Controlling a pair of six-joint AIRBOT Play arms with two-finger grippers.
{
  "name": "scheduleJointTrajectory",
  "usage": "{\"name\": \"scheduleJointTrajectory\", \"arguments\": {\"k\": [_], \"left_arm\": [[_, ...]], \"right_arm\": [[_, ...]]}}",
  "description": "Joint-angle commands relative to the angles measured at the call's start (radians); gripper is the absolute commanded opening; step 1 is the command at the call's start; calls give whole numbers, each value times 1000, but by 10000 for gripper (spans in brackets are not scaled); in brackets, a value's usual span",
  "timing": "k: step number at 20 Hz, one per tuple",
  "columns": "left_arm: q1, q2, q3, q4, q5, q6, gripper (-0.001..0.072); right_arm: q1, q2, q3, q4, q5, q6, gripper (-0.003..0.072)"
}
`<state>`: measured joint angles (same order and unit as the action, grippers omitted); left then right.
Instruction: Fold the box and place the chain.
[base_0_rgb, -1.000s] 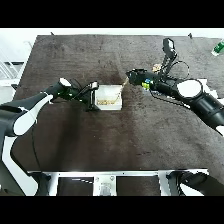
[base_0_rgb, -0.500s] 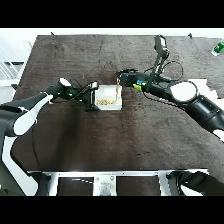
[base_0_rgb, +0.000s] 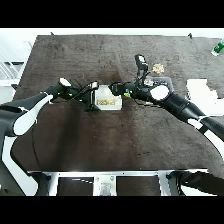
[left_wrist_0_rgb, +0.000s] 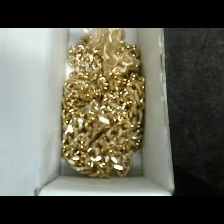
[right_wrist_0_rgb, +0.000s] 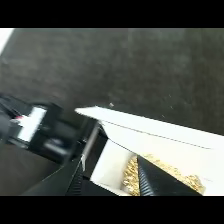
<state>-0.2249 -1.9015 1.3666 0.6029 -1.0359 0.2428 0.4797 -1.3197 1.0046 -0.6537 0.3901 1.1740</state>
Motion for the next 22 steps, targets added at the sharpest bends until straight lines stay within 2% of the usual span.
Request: {"name": "scheduleJointTrajectory", "arguments": {"k": [1,5,7,10,13,15,22], "left_arm": [[0,0,0,0,0,0,537],[0,0,0,0,0,0,537],[0,0,0,0,0,0,537],[0,0,0,0,0,0,538],[0,0,0,0,0,0,537],[0,0,0,0,0,0,537],[0,0,0,0,0,0,537]], "right_arm": [[-22,-18,2,-49,-1,-9,390],[-95,47,2,-63,69,-58,387],[-124,83,5,-61,76,-213,261],[-185,78,47,-58,129,-357,251],[-265,21,119,70,303,-555,250],[-311,-29,148,187,367,-697,250],[-344,-257,268,198,477,-804,250]]}}
